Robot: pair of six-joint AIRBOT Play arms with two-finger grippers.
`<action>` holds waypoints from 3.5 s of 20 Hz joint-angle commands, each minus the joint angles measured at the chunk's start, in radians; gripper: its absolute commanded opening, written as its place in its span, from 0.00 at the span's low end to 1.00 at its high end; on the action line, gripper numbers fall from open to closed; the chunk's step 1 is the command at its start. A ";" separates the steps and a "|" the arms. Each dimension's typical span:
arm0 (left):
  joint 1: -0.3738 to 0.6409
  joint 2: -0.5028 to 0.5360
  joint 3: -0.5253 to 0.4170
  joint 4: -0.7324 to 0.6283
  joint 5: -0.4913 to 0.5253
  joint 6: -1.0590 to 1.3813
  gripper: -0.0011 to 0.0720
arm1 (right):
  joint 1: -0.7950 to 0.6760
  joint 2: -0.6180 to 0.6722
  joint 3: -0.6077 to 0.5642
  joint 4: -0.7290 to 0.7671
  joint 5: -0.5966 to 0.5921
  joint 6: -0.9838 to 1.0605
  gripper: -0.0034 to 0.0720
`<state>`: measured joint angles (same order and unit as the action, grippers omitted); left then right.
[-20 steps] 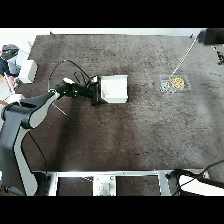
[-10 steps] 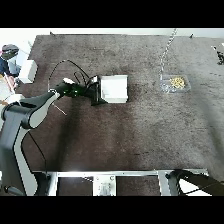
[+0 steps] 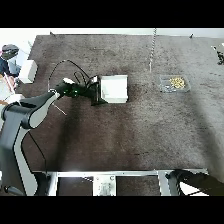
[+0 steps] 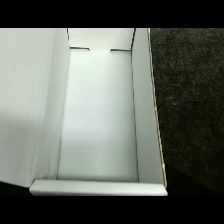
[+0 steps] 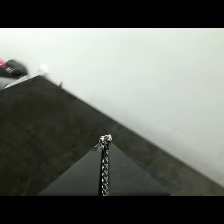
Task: Fold the box and place the chain.
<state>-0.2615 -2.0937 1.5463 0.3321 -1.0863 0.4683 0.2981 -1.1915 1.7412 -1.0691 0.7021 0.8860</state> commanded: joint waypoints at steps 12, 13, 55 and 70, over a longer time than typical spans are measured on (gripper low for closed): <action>0.000 0.000 0.000 0.000 0.001 0.000 0.40 | 0.147 -0.314 -0.149 0.089 0.210 0.087 0.06; 0.000 0.000 0.000 0.000 0.000 0.000 0.40 | 0.144 -0.328 -0.170 0.089 0.200 0.090 0.06; 0.000 0.000 0.000 0.000 0.000 0.000 0.40 | -0.413 -0.404 -0.665 0.309 -0.204 0.235 0.06; 0.000 0.000 0.000 0.000 0.000 0.000 0.41 | 0.058 -0.114 -0.367 0.303 -0.120 0.172 0.06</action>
<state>-0.2615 -2.0937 1.5463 0.3321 -1.0859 0.4686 0.2749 -1.3128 1.3350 -0.7517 0.5869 1.0687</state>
